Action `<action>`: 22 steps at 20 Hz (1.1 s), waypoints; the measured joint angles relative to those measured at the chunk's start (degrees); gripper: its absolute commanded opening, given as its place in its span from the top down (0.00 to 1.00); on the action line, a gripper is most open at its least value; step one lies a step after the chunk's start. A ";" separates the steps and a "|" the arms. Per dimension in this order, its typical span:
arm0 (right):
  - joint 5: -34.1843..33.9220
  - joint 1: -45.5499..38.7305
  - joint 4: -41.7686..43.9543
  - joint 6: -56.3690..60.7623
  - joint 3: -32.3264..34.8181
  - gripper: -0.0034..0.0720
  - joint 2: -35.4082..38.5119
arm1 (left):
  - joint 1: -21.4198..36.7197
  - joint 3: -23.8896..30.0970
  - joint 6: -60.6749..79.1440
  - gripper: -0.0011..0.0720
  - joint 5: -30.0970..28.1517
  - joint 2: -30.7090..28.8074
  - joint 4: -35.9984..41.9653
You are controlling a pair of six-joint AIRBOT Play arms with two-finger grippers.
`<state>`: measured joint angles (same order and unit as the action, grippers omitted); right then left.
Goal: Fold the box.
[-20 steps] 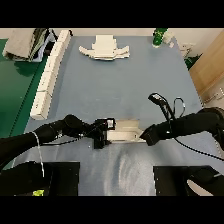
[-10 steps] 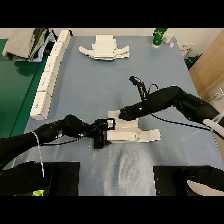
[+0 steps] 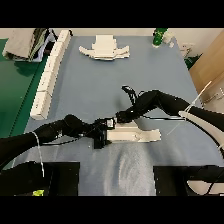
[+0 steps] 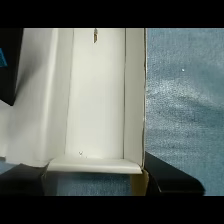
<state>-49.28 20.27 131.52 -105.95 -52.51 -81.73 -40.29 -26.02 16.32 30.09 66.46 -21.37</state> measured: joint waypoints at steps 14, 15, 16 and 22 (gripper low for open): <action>-0.26 -0.46 -3.34 -1.51 -0.11 0.95 9.33 | 0.00 0.00 0.33 0.45 0.15 0.00 -0.20; -1.31 -0.55 -5.03 -1.55 -0.07 0.95 11.45 | 0.00 0.00 0.33 0.45 0.15 0.00 -0.20; -2.91 -0.57 -7.08 -1.60 0.13 0.95 13.79 | 0.00 0.00 0.31 0.45 0.13 0.00 -0.17; -12.94 -0.02 -14.56 -7.85 7.50 0.92 28.96 | 0.00 0.00 0.20 0.45 0.09 0.00 -0.11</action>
<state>-62.22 20.25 116.97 -113.80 -45.01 -52.77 -40.29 -26.02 16.51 30.17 66.46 -21.47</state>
